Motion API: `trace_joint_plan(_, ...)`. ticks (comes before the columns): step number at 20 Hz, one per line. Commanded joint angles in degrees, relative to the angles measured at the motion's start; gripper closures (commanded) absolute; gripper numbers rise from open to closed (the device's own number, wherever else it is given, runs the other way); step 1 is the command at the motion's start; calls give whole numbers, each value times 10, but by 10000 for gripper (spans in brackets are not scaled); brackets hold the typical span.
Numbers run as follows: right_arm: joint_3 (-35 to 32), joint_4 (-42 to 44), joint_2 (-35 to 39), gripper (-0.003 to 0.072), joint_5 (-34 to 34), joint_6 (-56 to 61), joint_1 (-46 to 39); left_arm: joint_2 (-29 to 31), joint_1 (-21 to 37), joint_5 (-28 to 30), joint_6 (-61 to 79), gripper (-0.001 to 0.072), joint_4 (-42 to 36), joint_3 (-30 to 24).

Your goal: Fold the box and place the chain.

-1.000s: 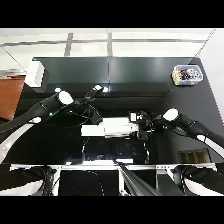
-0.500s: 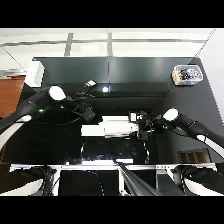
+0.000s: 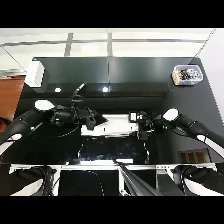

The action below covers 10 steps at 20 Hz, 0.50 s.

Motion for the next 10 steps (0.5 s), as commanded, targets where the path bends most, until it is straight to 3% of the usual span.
trace_joint_plan(1,0,0,0,559,0,10,1,-40,-31,94,72,687,-57,19)
trace_joint_plan(4,0,0,0,559,0,10,1,-66,-41,172,52,687,19,50)
trace_joint_plan(6,0,0,0,559,0,10,1,-85,-41,189,-6,687,83,54)
trace_joint_plan(10,0,0,0,559,0,10,1,-123,-43,120,-55,687,120,55)
